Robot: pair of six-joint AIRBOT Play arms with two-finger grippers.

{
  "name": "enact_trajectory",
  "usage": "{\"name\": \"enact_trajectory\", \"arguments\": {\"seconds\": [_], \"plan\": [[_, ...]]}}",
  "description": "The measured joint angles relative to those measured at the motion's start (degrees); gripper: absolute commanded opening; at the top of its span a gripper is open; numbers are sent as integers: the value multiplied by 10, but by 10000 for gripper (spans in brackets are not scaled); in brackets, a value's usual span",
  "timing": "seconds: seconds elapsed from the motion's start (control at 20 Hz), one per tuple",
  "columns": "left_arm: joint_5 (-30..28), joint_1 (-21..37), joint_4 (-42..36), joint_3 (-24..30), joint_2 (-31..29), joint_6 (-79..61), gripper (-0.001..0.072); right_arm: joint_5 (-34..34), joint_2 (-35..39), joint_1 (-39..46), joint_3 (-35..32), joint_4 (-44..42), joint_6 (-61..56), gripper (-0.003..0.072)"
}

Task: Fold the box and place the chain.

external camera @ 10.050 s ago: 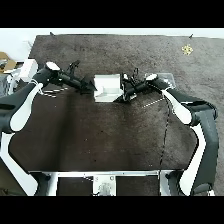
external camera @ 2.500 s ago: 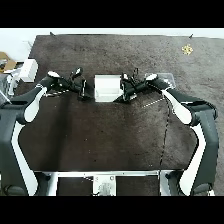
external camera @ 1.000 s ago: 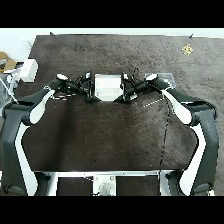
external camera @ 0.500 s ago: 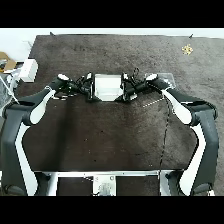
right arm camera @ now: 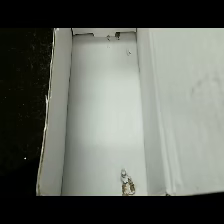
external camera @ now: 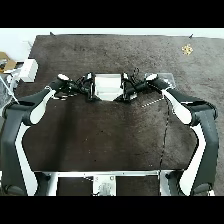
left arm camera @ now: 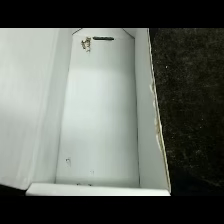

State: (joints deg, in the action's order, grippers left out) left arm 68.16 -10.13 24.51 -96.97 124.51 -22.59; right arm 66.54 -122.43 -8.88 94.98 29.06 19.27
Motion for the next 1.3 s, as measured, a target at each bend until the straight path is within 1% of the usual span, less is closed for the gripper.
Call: {"name": "enact_trajectory", "arguments": {"seconds": [0.35, 1.3], "plan": [[-2, 0, 18, 0, 0, 11, 227, 0, 0, 0, 0, 1, 0, 393], [-2, 0, 23, 0, 0, 16, 226, 1, 0, 0, 0, 1, 0, 393]]}}
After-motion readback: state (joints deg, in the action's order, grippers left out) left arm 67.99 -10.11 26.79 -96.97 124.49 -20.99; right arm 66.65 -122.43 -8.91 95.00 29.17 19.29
